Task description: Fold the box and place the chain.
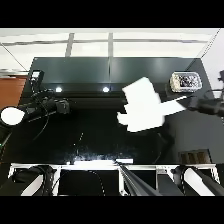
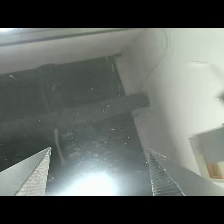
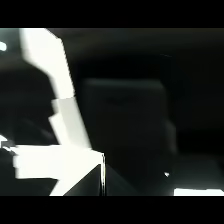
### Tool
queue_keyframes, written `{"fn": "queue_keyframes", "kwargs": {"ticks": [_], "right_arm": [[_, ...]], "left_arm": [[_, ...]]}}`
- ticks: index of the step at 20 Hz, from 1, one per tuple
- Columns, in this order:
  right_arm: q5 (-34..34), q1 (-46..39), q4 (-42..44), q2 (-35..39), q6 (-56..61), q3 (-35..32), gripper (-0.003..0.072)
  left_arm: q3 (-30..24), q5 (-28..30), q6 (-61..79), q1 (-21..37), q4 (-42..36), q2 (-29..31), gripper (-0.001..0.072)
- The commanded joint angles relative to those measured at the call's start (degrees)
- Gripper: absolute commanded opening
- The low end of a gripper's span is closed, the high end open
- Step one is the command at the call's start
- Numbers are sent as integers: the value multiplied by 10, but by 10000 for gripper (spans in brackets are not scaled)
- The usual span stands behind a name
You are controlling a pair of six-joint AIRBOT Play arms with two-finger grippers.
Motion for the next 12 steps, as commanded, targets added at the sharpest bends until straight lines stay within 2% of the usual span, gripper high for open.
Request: {"fn": "queue_keyframes", "kwargs": {"ticks": [1,3,5,8,12], "right_arm": [[-148,140,108,118,-14,-126,11],[-228,219,110,145,-4,-173,11],[-285,286,112,145,3,-199,11],[-346,351,115,145,11,-207,12],[-381,361,107,145,11,-207,11]], "left_arm": [[0,-2,0,-2,-37,-19,706],[0,-8,10,-9,-101,-50,706],[12,-37,83,-19,-170,-86,706],[54,-85,95,-22,-174,-159,706],[91,-110,95,-22,-177,-223,705]]}}
